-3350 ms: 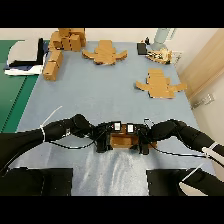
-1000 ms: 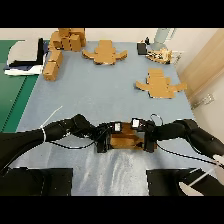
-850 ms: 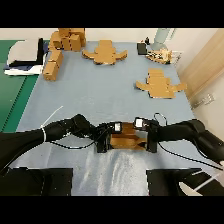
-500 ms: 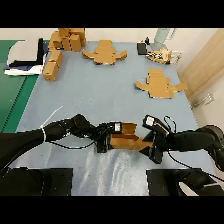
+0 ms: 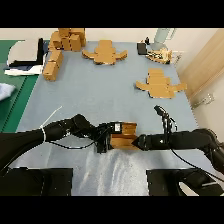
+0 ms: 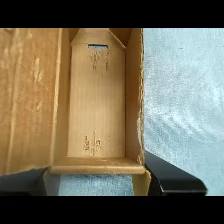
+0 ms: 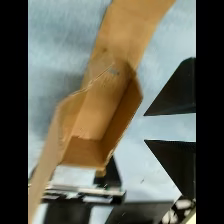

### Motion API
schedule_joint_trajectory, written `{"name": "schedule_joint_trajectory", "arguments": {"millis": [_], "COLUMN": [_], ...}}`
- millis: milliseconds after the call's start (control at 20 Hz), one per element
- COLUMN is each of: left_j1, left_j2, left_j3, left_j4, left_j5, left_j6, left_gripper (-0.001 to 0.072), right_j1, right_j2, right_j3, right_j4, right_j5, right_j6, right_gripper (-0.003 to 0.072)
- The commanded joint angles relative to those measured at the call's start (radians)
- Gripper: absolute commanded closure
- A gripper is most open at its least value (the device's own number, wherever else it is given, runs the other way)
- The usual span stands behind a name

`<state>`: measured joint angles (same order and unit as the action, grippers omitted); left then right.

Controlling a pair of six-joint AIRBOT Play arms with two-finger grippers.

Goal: Fold the box.

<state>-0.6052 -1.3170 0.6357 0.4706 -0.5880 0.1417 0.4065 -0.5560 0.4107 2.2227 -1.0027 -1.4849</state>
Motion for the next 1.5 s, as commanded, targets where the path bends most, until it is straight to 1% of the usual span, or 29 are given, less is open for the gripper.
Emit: {"name": "schedule_joint_trajectory", "arguments": {"millis": [0, 150, 250, 350, 450, 500, 550, 600, 650, 850, 900, 950, 1100, 1200, 1300, 1350, 1450], "left_j1": [0.0, 0.0, 0.0, 0.0, 0.0, 0.0, 0.0, 0.0, 0.0, 0.0, 0.0, 0.0, 0.0, 0.0, 0.0, 0.0, 0.0], "left_j2": [0.0, 0.0, 0.0, 0.0, 0.0, 0.0, 0.0, 0.0, 0.0, 0.0, 0.0, 0.0, 0.0, 0.0, 0.0, 0.0, 0.0], "left_j3": [0.001, 0.001, 0.001, 0.001, 0.001, 0.001, 0.001, 0.001, 0.001, 0.001, 0.001, 0.001, 0.001, 0.001, 0.001, 0.001, 0.001], "left_j4": [0.0, 0.0, 0.0, 0.0, 0.0, 0.0, 0.0, 0.0, 0.0, 0.0, 0.0, 0.0, 0.0, 0.0, 0.0, 0.0, 0.0], "left_j5": [0.001, 0.001, 0.001, 0.001, 0.001, 0.001, 0.001, 0.001, 0.001, 0.001, 0.001, 0.001, 0.001, 0.001, 0.001, 0.001, 0.001], "left_j6": [0.0, 0.0, 0.0, 0.0, 0.0, 0.0, 0.0, 0.0, 0.0, 0.0, 0.0, 0.0, 0.0, 0.0, 0.0, 0.0, 0.0], "left_gripper": [0.0222, 0.0222, 0.0222, 0.0221, 0.0222, 0.0222, 0.0222, 0.0222, 0.0222, 0.0221, 0.0222, 0.0222, 0.0222, 0.0222, 0.0222, 0.0222, 0.0222], "right_j1": [0.012, 0.013, 0.013, 0.011, 0.011, 0.011, 0.011, 0.011, 0.011, 0.011, 0.011, 0.011, 0.011, 0.011, 0.016, 0.028, 0.074], "right_j2": [-0.09, -0.213, -0.333, -0.477, -0.61, -0.659, -0.69, -0.71, -0.717, -0.687, -0.67, -0.642, -0.479, -0.337, -0.196, -0.13, -0.006], "right_j3": [0.076, 0.174, 0.24, 0.292, 0.319, 0.327, 0.331, 0.331, 0.331, 0.334, 0.334, 0.334, 0.334, 0.333, 0.322, 0.299, 0.201], "right_j4": [0.06, 0.05, 0.003, -0.04, -0.062, -0.069, -0.068, -0.071, -0.08, -0.098, -0.106, -0.126, -0.267, -0.363, -0.356, -0.33, -0.282], "right_j5": [0.051, 0.096, 0.153, 0.158, 0.159, 0.159, 0.16, 0.161, 0.161, 0.164, 0.164, 0.161, 0.131, 0.044, -0.111, -0.181, -0.308], "right_j6": [0.058, 0.024, 0.016, 0.0, -0.031, -0.032, -0.032, -0.035, -0.035, -0.073, -0.08, -0.08, -0.078, -0.061, -0.065, -0.115, -0.332], "right_gripper": [0.0462, 0.0463, 0.0462, 0.0461, 0.0462, 0.0487, 0.0616, 0.0633, 0.0633, 0.0634, 0.0666, 0.0685, 0.0685, 0.0685, 0.0685, 0.0685, 0.0684]}}
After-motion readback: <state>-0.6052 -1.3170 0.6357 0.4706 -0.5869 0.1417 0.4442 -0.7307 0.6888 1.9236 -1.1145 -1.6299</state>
